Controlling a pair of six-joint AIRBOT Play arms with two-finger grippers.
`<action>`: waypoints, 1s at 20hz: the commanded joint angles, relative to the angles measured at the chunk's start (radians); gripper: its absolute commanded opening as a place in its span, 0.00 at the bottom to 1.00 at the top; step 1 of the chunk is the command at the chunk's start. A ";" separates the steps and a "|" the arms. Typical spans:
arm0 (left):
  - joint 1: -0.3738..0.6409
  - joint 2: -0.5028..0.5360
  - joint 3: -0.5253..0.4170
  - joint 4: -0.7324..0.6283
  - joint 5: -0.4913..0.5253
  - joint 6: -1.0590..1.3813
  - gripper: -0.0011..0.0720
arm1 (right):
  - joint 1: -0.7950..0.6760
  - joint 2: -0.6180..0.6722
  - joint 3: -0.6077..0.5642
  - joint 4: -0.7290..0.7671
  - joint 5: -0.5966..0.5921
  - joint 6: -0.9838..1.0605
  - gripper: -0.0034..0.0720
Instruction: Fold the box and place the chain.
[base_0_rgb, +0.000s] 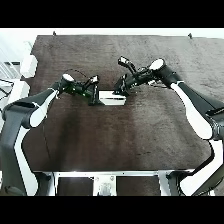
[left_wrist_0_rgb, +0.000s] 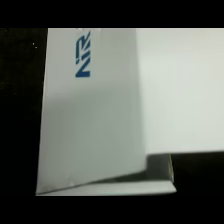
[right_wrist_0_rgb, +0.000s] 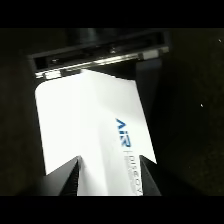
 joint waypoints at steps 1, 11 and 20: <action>0.000 0.000 0.000 0.000 0.000 0.000 0.53 | -0.016 0.016 0.000 0.062 0.052 -0.074 0.58; 0.000 0.000 0.000 0.000 0.002 0.001 0.53 | -0.024 -0.018 -0.032 0.059 0.014 -0.154 0.60; 0.000 0.000 0.000 0.001 0.001 0.001 0.53 | -0.024 -0.002 -0.050 0.060 0.049 -0.184 0.57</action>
